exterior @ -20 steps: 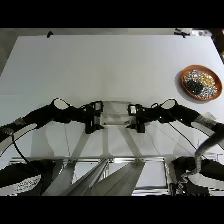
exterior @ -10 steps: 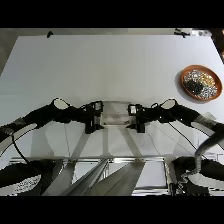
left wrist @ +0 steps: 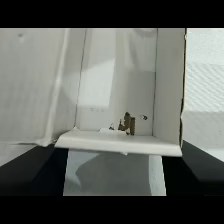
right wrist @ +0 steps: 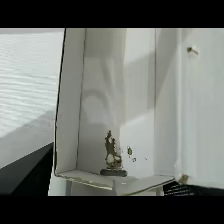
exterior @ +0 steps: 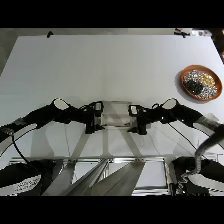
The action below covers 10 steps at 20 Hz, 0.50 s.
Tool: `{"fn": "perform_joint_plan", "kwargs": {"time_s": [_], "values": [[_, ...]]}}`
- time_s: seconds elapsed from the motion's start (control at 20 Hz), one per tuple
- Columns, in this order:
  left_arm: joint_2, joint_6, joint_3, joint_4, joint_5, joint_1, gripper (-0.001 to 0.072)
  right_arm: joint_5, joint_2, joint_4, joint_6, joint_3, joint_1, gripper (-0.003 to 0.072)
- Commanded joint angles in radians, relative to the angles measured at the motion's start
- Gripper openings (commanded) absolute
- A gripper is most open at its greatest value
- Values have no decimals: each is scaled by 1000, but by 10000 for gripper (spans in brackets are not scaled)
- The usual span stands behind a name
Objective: Fold the box and place the chain.
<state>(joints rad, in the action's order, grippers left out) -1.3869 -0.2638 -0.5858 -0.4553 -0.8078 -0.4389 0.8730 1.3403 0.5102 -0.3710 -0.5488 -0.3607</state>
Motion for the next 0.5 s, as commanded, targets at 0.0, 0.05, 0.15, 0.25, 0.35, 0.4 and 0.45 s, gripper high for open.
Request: {"fn": "perform_joint_plan", "kwargs": {"time_s": [0.0, 0.05, 0.15, 0.25, 0.35, 0.4, 0.45], "values": [[0, 2, -1, -2, 3, 1, 253, 5, -68, 132, 153, -1, 0, 710], [0, 2, -1, -2, 4, 1, 253, 4, -95, 180, 196, -1, 1, 710], [0, 2, -1, -2, 4, 1, 253, 2, -154, 271, 281, -1, 1, 707], [0, 2, -1, -2, 4, 1, 253, 2, -216, 356, 367, -1, 0, 704], [0, 2, -1, -2, 4, 1, 253, 8, -280, 432, 450, -1, 0, 704], [0, 2, -1, -2, 4, 1, 253, 12, -313, 474, 489, -1, 0, 704], [0, 2, -1, -2, 3, 1, 253, 17, -344, 515, 528, -1, 0, 704]]}}
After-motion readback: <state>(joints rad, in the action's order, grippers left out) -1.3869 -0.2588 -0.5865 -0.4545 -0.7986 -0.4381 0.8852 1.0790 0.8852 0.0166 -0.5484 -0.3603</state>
